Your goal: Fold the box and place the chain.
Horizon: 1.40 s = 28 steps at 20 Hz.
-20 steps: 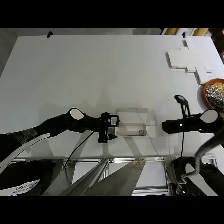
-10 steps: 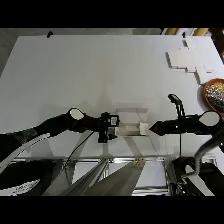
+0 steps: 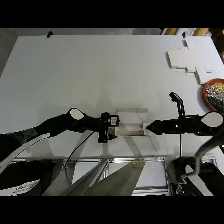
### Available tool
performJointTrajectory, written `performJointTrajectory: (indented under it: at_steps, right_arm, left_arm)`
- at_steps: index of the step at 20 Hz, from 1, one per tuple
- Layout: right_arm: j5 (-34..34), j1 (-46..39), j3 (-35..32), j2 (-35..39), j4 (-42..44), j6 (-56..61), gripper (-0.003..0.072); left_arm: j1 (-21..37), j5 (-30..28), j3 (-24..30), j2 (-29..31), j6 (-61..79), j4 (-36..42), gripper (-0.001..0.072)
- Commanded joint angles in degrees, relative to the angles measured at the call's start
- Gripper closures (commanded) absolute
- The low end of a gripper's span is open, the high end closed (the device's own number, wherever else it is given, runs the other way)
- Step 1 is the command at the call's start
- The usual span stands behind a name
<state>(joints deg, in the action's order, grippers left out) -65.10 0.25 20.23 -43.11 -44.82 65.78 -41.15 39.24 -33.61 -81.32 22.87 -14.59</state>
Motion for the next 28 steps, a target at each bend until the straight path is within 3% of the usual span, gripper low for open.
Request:
performJointTrajectory:
  at_steps: [1,19,23,28]
  right_arm:
    - [0.0,0.0,0.0,0.1,0.0,1.8,0.0269]
    - [-1.9,0.0,7.9,-6.4,-8.0,5.7,0.0269]
    - [-4.8,0.0,7.7,-6.4,-14.5,4.9,0.0269]
    - [-4.1,0.0,6.8,-10.4,-11.7,4.0,0.0279]
  left_arm:
    - [0.0,0.0,0.0,0.0,0.0,0.0,0.0378]
    - [0.0,0.0,0.0,0.0,0.0,0.0,0.0378]
    - [0.0,0.0,0.0,0.0,0.0,0.0,0.0378]
    - [0.0,0.0,0.0,0.0,0.0,0.0,0.0378]
